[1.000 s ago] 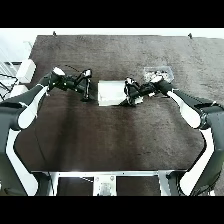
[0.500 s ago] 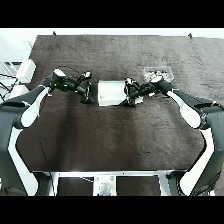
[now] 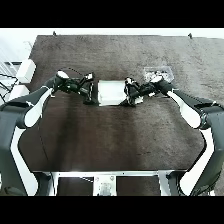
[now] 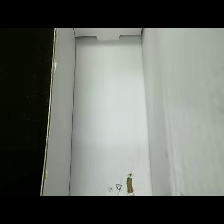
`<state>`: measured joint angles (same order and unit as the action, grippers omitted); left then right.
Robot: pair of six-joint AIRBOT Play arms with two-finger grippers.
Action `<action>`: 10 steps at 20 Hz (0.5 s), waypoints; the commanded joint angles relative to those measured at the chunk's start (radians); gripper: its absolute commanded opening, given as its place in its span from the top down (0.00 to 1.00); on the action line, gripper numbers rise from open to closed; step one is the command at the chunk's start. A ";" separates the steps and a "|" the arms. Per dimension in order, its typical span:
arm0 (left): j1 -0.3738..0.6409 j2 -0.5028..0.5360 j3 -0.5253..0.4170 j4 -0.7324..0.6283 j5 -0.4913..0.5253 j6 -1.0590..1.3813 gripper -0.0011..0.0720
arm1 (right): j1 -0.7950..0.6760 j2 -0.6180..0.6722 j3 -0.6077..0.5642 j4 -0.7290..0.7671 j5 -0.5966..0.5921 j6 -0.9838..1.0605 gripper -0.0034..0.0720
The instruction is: Fold the box and place the chain.
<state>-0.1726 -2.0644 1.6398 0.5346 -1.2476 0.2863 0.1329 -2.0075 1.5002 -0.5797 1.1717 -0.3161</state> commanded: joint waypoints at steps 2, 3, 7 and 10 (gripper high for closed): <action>-0.016 -0.008 0.000 0.006 0.030 0.011 0.01 | 0.001 0.001 0.000 0.000 0.000 0.000 0.20; -0.020 -0.018 0.000 0.003 0.032 0.011 0.01 | 0.001 0.001 0.000 0.000 0.000 0.000 0.20; -0.035 -0.047 0.000 0.000 0.061 0.025 0.01 | 0.001 0.001 0.000 0.000 0.000 0.000 0.20; -0.037 -0.048 0.001 -0.005 0.069 0.034 0.01 | 0.001 0.001 0.000 0.000 0.000 0.000 0.20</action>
